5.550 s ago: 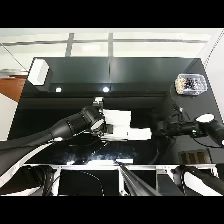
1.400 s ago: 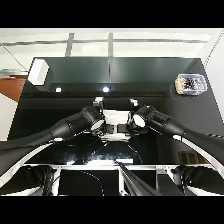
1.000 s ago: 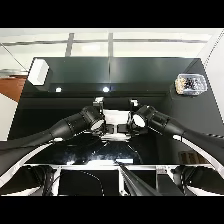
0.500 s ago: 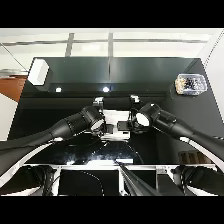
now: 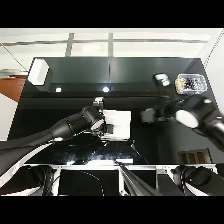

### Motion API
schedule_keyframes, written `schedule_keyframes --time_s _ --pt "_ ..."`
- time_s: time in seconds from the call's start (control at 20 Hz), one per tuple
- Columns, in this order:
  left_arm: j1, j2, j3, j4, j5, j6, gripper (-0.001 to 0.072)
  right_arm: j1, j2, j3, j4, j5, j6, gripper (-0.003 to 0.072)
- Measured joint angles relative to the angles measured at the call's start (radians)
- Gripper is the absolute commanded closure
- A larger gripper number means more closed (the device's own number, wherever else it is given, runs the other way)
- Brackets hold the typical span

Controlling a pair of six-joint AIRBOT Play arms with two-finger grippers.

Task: Fold the box and place the chain.

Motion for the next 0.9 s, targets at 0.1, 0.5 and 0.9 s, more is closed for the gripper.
schedule_keyframes --time_s 0.1,0.5,0.9 --pt "0.0 0.0 0.0 0.0 0.0 0.0 0.0684 -0.1 0.029 -0.003 -0.138 -0.008 -0.089 0.0304" --pt "0.0 0.0 0.0 0.0 0.0 0.001 0.0684 -0.625 -0.035 0.002 -0.156 -0.518 -0.071 0.0212" --pt "0.0 0.0 0.0 0.0 0.001 0.001 0.0684 -0.825 -0.523 0.379 0.183 -0.412 -0.162 -0.0014"
